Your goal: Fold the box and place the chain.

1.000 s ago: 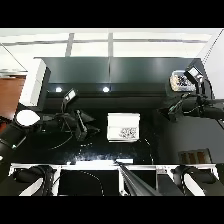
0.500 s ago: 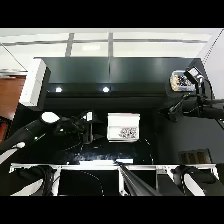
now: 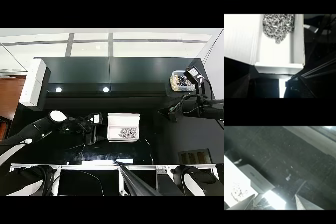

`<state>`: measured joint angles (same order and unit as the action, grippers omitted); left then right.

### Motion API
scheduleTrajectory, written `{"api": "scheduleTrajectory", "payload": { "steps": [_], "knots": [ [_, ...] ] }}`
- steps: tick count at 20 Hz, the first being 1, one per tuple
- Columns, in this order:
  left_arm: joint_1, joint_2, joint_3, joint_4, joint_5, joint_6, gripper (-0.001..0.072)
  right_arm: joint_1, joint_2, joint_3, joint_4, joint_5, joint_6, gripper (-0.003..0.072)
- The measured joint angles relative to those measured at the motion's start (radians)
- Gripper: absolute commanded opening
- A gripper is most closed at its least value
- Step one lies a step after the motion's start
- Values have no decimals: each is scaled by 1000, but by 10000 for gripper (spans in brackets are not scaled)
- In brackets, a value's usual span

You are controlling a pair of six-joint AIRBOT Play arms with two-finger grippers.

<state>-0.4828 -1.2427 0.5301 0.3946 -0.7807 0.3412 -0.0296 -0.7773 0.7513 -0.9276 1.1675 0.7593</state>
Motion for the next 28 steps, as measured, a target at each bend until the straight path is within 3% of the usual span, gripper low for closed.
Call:
{"api": "scheduleTrajectory", "payload": {
  "steps": [28],
  "knots": [
    [-51, -39, 40, 63, 21, -109, 706, 0, 0, 0, -17, -6, 0, 580]
  ]
}}
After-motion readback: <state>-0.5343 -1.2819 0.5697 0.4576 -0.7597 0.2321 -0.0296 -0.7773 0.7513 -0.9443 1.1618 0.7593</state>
